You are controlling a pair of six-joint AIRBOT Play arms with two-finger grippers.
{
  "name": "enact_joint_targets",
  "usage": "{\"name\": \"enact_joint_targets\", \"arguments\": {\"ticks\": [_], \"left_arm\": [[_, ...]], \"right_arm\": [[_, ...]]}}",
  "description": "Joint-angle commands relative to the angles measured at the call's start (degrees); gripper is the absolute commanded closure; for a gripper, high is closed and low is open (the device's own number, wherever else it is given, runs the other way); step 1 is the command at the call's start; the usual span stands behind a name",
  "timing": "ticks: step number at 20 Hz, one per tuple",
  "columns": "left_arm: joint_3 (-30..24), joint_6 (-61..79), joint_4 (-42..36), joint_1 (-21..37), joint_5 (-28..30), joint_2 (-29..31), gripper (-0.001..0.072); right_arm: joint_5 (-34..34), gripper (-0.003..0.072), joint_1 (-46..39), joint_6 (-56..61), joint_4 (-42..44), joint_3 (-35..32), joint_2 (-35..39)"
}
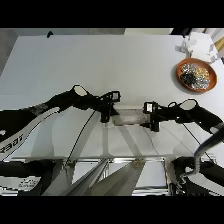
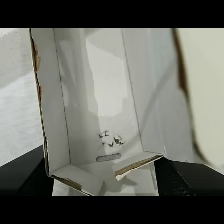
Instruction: Fold the box and place the chain.
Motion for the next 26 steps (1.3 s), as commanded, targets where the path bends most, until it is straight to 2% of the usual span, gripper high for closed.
{"name": "enact_joint_targets", "arguments": {"ticks": [1, 10, 11, 15, 16, 17, 26], "left_arm": [[0.07, -0.02, 0.04, 0.02, 0.09, 0.04, 0.0675], [0.07, -0.02, 0.04, 0.02, 0.09, 0.04, 0.0675], [0.07, -0.02, 0.04, 0.02, 0.09, 0.04, 0.0675], [0.07, -0.02, 0.04, 0.02, 0.09, 0.04, 0.0675], [0.07, -0.02, 0.04, 0.02, 0.09, 0.04, 0.0675], [0.07, -0.02, 0.04, 0.02, 0.09, 0.04, 0.0675], [0.07, -0.02, 0.04, 0.02, 0.09, 0.04, 0.0675]], "right_arm": [[-0.42, 0.0113, 0.0, -0.46, 0.28, -0.13, -0.07], [-1.36, 0.0125, 0.57, -2.38, 0.55, -0.11, -1.84], [-1.31, 0.0167, 0.57, -3.15, 0.55, -0.11, -2.05], [-1.64, 0.0195, 0.57, -3.32, 0.76, -0.11, -2.56], [-1.7, 0.0266, 0.57, -3.32, 0.76, -0.11, -2.56], [-1.73, 0.029, 0.57, -3.34, 0.76, -0.11, -2.56], [-1.75, 0.0287, 0.57, -3.32, 0.7, -0.11, -2.56]]}}
